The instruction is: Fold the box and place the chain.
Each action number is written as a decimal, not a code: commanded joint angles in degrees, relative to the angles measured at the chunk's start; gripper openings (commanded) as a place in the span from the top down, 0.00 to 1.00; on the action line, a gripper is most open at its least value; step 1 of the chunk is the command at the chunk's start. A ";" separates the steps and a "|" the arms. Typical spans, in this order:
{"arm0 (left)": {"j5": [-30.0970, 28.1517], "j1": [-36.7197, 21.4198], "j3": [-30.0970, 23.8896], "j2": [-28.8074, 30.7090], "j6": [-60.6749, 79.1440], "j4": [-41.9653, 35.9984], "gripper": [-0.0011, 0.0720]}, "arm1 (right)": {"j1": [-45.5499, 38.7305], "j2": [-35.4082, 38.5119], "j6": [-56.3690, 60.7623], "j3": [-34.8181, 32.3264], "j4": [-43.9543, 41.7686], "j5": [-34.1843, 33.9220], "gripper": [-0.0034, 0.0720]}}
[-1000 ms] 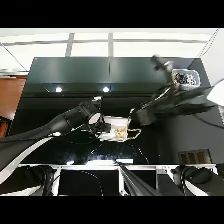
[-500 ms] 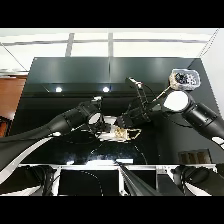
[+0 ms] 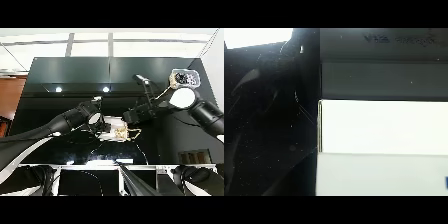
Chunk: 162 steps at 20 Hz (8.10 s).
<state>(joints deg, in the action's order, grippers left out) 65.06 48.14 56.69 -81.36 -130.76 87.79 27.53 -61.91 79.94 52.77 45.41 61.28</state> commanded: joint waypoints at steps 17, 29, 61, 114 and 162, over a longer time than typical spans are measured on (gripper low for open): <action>-0.02 -0.02 0.02 -0.02 0.02 0.00 0.94 | 5.20 -3.85 0.17 -4.76 -3.93 -3.65 0.70; -0.04 -0.04 0.02 -0.02 0.02 0.02 0.94 | -26.67 0.63 12.48 -5.07 30.80 -13.99 0.44; -0.07 -0.04 0.02 -0.02 0.02 0.07 0.94 | -33.22 9.22 2.34 24.37 18.08 -0.39 0.94; -0.04 -0.02 0.02 -0.02 0.02 0.02 0.94 | -0.85 10.45 -52.92 -24.96 12.90 -16.48 0.00; -0.07 -0.02 0.02 -0.02 0.02 0.02 0.94 | -1.16 19.39 -29.31 -5.35 0.61 0.07 0.93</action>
<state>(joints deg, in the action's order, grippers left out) 65.01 48.14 56.69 -81.36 -130.74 87.79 26.65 -43.99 45.76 41.47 52.56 57.91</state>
